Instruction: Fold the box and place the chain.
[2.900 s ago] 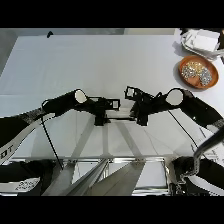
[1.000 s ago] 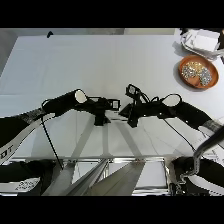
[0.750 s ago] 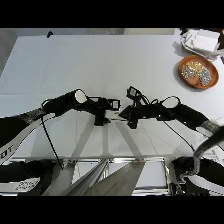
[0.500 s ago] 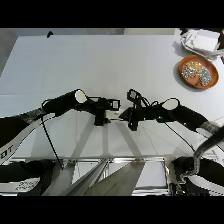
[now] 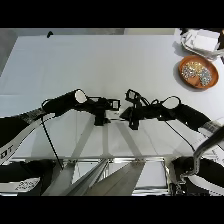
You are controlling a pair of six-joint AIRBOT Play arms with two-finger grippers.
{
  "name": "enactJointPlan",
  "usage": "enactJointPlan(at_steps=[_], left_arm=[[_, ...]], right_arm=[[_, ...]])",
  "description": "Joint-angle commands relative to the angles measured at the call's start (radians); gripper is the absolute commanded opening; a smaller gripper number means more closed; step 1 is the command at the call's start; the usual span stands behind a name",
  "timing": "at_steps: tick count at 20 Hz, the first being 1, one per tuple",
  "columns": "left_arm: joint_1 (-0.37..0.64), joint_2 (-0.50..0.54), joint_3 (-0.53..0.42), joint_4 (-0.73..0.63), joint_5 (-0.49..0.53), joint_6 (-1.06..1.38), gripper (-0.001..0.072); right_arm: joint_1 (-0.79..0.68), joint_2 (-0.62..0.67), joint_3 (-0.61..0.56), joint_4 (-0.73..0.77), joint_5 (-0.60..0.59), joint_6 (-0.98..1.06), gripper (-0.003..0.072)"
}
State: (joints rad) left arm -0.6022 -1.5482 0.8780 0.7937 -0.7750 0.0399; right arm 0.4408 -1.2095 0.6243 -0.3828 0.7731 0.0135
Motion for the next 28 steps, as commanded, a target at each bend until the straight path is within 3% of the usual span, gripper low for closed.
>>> enactJointPlan(at_steps=[1, 3, 6, 8, 10, 12, 14, 18, 19, 23, 28], left_arm=[[0.000, -0.001, 0.001, 0.000, 0.000, 0.000, 0.0207], [0.000, -0.001, 0.001, 0.000, 0.000, 0.000, 0.0207], [0.000, -0.001, 0.001, 0.000, 0.000, 0.000, 0.0207], [0.000, -0.001, 0.001, 0.000, 0.000, 0.000, 0.0207], [0.000, -0.001, 0.001, 0.000, -0.001, 0.000, 0.0207], [0.000, -0.001, 0.001, 0.000, 0.000, 0.000, 0.0207], [0.000, -0.001, 0.001, 0.000, 0.000, 0.000, 0.0207], [0.000, 0.000, 0.001, -0.018, 0.009, 0.000, 0.0176], [0.003, 0.004, 0.001, -0.017, 0.011, 0.000, 0.0017], [0.045, 0.064, 0.001, -0.015, 0.045, -0.102, 0.0005], [0.219, 0.168, 0.001, -0.014, 0.045, -0.259, 0.0005]], right_arm=[[-0.001, 0.060, 0.072, -0.031, -0.002, 0.158, 0.0011], [-0.001, 0.123, 0.113, -0.220, 0.001, 0.495, 0.0011], [-0.001, 0.253, 0.156, -0.724, 0.093, 1.040, 0.0011], [-0.009, 0.324, 0.161, -1.051, 0.220, 1.295, 0.0010], [-0.076, 0.351, 0.161, -1.215, 0.428, 1.395, 0.0011], [-0.189, 0.350, 0.159, -1.235, 0.597, 1.392, 0.0011], [-0.298, 0.350, 0.159, -1.232, 0.651, 1.392, 0.0011], [-0.431, 0.350, 0.159, -1.208, 0.596, 1.392, 0.0011], [-0.445, 0.350, 0.159, -1.200, 0.581, 1.392, 0.0011], [-0.447, 0.350, 0.158, -1.191, 0.513, 1.392, 0.0011], [-0.447, 0.350, 0.158, -1.184, 0.460, 1.392, 0.0011]])
